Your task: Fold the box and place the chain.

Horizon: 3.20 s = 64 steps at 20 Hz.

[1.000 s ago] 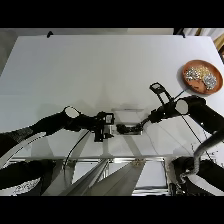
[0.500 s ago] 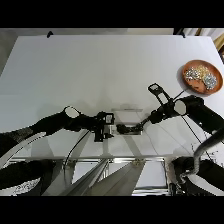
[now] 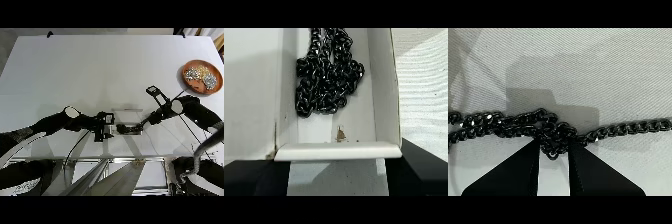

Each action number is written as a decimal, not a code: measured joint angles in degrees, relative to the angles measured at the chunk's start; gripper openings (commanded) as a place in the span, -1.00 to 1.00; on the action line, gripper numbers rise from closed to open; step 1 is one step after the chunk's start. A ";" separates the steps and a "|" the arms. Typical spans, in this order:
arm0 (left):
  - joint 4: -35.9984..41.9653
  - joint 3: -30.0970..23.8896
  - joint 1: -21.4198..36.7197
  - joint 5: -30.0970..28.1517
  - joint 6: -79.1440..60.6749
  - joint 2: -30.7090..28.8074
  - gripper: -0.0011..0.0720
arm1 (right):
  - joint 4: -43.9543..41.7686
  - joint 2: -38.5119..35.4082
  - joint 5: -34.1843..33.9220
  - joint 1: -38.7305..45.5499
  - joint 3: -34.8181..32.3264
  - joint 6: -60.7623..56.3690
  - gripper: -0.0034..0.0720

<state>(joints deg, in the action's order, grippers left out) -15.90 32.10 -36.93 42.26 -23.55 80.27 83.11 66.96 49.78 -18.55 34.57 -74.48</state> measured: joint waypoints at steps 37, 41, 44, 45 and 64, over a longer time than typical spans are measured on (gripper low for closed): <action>0.02 0.00 -0.07 0.00 0.02 0.00 -0.89 | -3.98 -26.73 6.58 -9.09 6.75 2.14 -0.88; 0.02 0.00 -0.07 0.00 0.00 0.00 -0.89 | -4.24 -32.59 8.20 -13.77 14.19 2.21 -0.88; 0.02 0.00 -0.07 0.00 0.02 0.00 -0.89 | -4.48 -34.23 9.38 -16.41 19.04 1.38 -0.88; 0.00 0.00 -0.07 0.00 0.02 0.00 -0.89 | -4.72 -34.53 9.62 -17.35 20.44 1.22 -0.88; 0.00 0.00 -0.07 0.02 0.02 0.00 -0.89 | -9.68 -21.75 13.25 -23.10 18.88 2.60 -0.87</action>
<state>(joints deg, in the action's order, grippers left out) -15.90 32.10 -36.99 42.28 -23.53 80.27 73.43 45.21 63.02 -41.65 53.45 -71.88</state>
